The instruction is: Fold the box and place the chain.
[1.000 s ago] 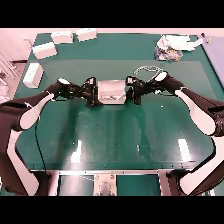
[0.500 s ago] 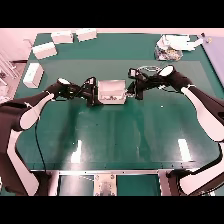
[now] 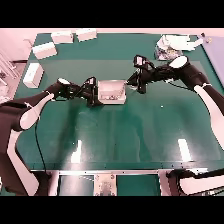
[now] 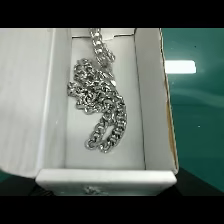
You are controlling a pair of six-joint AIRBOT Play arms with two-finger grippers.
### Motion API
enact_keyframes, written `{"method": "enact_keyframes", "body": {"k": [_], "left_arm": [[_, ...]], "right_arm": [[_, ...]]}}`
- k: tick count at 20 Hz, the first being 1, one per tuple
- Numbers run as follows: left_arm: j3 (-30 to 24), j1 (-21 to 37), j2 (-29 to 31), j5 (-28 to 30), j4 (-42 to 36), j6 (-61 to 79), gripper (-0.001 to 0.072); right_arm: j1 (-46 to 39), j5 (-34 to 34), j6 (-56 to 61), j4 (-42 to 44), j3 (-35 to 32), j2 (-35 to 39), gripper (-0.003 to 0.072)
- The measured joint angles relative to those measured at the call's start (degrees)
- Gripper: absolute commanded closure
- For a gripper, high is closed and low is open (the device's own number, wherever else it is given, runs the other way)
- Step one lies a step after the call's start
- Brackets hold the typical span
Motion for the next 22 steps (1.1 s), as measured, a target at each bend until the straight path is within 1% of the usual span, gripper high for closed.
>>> {"method": "enact_keyframes", "body": {"k": [4,11,16,22], "left_arm": [[0.0,0.0,0.0,0.0,0.0,0.0,0.0460],[0.0,0.0,0.0,0.0,0.0,0.0,0.0460],[0.0,0.0,0.0,0.0,0.0,0.0,0.0460],[0.0,0.0,0.0,0.0,0.0,0.0,0.0460]], "right_arm": [[2.3,0.5,0.5,3.7,0.0,3.6,0.0673],[10.3,-0.2,4.2,5.2,0.5,6.5,0.0674],[14.1,-3.0,6.3,4.7,0.5,5.8,0.0674],[13.2,-6.1,9.4,-0.3,0.2,2.0,0.0675]]}}
